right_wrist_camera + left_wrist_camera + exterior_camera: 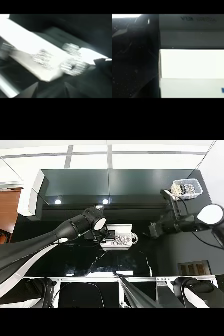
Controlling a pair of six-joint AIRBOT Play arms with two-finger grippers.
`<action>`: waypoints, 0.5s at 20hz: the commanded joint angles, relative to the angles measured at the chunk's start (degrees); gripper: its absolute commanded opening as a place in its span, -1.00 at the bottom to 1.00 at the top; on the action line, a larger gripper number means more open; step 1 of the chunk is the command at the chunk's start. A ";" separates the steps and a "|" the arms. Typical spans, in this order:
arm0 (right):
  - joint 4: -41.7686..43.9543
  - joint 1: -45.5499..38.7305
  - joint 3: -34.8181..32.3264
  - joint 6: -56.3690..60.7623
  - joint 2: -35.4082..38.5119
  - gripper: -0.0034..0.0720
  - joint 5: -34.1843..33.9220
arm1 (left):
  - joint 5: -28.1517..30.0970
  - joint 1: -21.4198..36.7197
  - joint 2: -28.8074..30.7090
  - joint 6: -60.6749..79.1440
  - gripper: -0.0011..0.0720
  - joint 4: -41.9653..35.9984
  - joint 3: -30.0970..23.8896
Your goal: Fold the box and place the chain.
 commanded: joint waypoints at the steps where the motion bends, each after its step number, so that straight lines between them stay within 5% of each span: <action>1: -2.12 -2.19 -9.99 -18.71 2.86 1.00 -9.97 | 0.04 0.07 -0.04 0.02 -0.90 0.02 0.02; 4: -0.44 4.22 -15.93 -50.56 1.07 1.00 -22.75 | 0.04 0.07 -0.04 0.00 -0.90 0.02 0.02; 7: 14.88 5.38 -15.43 -74.44 -7.85 1.00 -24.87 | 0.04 0.07 -0.04 0.00 -0.90 0.00 0.02; 10: 19.50 5.40 -10.71 -83.36 -15.72 1.00 -22.40 | 0.02 0.04 -0.04 0.00 -0.90 0.00 0.02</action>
